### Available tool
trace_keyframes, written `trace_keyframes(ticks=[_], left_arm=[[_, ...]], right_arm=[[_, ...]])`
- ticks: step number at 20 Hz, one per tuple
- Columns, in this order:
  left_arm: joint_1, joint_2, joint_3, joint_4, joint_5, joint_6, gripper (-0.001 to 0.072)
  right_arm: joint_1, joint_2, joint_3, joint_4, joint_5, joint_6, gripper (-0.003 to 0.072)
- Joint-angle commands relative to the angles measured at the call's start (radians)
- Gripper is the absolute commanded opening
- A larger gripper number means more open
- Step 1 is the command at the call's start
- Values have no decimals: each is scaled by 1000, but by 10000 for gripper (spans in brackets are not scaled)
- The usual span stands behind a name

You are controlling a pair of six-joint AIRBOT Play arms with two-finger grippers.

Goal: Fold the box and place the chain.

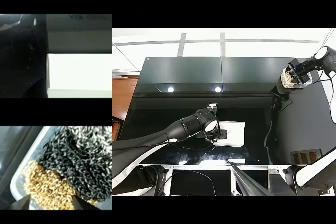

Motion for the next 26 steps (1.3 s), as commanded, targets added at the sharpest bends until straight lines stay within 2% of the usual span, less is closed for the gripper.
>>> trace_keyframes(ticks=[1,4,5,6,7,10,17,21,24,26], left_arm=[[1,0,0,-1,0,2,33],[1,0,0,0,0,2,33],[1,0,0,0,0,1,33],[1,0,0,-1,0,2,33],[1,0,0,-1,0,2,33],[1,0,-1,-1,0,2,33],[1,0,-1,-1,0,2,33],[1,0,-1,-1,0,2,33],[1,0,-1,0,1,2,33],[1,0,-1,-1,1,2,33]], right_arm=[[2,-23,6,11,-21,14,530],[4,-35,6,22,-10,13,523],[5,-37,6,30,-2,8,458],[4,-35,6,56,4,-40,185],[-3,-32,9,105,2,-132,35],[-33,15,22,126,14,-214,48],[-103,247,24,193,76,-525,44],[-109,427,24,269,103,-731,43],[-113,581,24,296,102,-792,43],[-114,673,23,336,161,-831,43]])
